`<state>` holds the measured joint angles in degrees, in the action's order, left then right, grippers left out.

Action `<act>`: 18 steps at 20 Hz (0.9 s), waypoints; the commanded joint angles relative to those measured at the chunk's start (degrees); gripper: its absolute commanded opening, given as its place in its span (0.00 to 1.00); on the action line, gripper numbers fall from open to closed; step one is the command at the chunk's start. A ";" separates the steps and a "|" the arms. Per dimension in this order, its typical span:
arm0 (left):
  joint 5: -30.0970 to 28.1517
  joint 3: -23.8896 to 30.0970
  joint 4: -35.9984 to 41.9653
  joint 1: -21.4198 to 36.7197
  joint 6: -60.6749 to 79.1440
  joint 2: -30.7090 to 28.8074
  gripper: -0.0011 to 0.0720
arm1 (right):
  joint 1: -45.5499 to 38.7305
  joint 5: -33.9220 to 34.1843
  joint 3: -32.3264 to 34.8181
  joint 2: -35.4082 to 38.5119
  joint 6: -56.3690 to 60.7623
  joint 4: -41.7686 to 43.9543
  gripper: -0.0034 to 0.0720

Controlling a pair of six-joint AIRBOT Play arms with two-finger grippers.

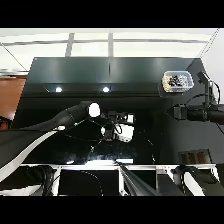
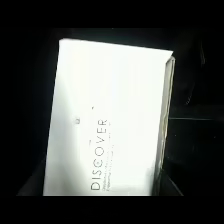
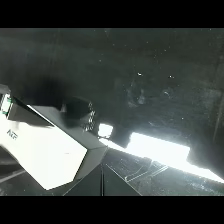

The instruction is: Fold the box and place the chain.

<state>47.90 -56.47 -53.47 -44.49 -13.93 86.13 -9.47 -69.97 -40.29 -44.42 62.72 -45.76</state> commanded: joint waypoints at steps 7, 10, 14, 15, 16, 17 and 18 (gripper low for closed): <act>-2.47 -1.16 -10.16 16.35 -19.30 -5.77 0.47 | -0.04 1.42 0.02 -0.02 0.09 0.09 0.06; -2.45 -4.44 -13.09 32.48 -27.71 -5.92 0.47 | -0.04 2.14 0.02 -0.02 0.94 0.33 0.06; -2.71 -14.51 -13.70 51.98 -38.27 -0.26 0.47 | 0.70 2.47 0.02 -0.02 0.94 1.36 0.06; -2.34 -18.14 -13.68 55.28 -41.44 2.62 0.47 | 1.20 2.93 0.02 -0.02 0.94 1.33 0.06; -0.85 -22.67 -13.75 58.10 -44.04 6.19 0.47 | 1.73 3.43 0.02 -0.02 0.94 1.33 0.06; 0.72 -27.17 -14.19 60.02 -45.62 9.55 0.47 | 2.16 3.89 0.02 -0.02 1.33 1.38 0.06; 1.03 -31.76 -16.13 61.42 -47.67 12.98 0.47 | 2.54 4.31 0.02 -0.02 2.32 1.38 0.06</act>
